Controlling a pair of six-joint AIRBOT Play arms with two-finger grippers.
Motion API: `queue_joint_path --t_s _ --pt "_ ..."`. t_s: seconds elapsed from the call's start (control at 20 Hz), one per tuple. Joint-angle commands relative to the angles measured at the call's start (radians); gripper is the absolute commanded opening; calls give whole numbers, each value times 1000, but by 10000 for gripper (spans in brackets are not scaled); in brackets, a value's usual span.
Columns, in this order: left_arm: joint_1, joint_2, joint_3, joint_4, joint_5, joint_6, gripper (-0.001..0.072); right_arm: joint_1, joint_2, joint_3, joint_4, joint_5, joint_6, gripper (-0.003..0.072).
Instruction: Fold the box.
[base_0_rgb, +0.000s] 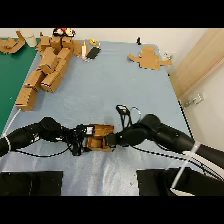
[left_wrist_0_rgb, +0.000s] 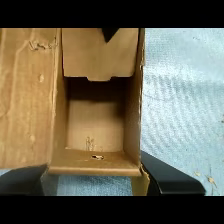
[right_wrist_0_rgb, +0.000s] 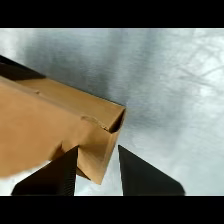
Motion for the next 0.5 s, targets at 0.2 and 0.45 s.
queue_joint_path --t_s 0.2,0.45 --pt "0 0 1 0 0 0 515 145 -244 259 -242 -295 329 399" --pt "0 0 1 0 0 0 515 145 -341 332 -222 -309 347 399"
